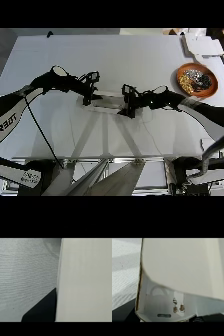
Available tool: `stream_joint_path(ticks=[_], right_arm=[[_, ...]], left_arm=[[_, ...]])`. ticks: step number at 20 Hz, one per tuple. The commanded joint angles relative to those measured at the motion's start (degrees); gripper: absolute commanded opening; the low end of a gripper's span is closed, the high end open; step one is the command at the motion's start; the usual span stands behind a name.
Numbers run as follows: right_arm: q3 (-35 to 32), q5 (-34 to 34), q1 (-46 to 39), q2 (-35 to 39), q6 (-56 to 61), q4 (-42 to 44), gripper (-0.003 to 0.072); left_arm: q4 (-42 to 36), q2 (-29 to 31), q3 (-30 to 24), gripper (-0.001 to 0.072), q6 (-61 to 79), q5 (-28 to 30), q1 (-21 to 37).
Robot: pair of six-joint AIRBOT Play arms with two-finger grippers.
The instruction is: Fold the box and place the chain.
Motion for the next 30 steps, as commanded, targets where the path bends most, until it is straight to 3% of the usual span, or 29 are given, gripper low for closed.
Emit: stream_joint_path(ticks=[1,8,10,15,16,18,23,25,26,28,30], right_arm=[[0.0,0.0,0.0,0.0,0.0,0.0,0.0516],[0.0,0.0,0.0,0.0,0.0,0.0,0.0516],[0.0,0.0,0.0,0.0,0.0,0.0,0.0516],[0.0,0.0,0.0,0.0,0.0,0.0,0.0516],[0.0,0.0,0.0,0.0,0.0,0.0,0.0516],[0.0,0.0,0.0,0.0,0.0,0.0,0.0516],[0.0,0.0,0.0,0.0,0.0,0.0,0.0516],[0.0,0.0,0.0,0.0,0.0,0.0,0.0516],[0.0,0.0,0.0,0.0,0.0,0.0,0.0516],[0.0,0.0,0.0,0.0,0.0,0.0,0.0516],[0.0,0.0,0.0,0.0,0.0,0.0,0.0516]], left_arm=[[0.0,0.0,0.0,0.0013,0.0,0.0,0.0],[0.0,0.0,0.0,0.0015,0.0,0.1,0.0],[0.0,0.0,0.0,0.0106,0.0,0.1,0.0],[-3.1,0.0,0.0,0.0117,0.0,-1.1,1.3],[-4.0,0.1,0.0,0.0160,0.0,-1.7,2.1],[-4.0,0.9,0.0,0.0362,-0.5,-2.9,4.1],[1.0,5.6,0.0,0.0364,-1.6,-8.1,11.7],[3.0,7.8,0.0,0.0332,-3.4,-11.1,14.8],[3.8,8.9,0.0,0.0253,-5.9,-13.8,15.8],[4.5,10.3,-0.1,0.0014,-9.7,-20.8,16.1],[2.8,10.4,-0.3,0.0006,-9.7,-22.7,14.3]])
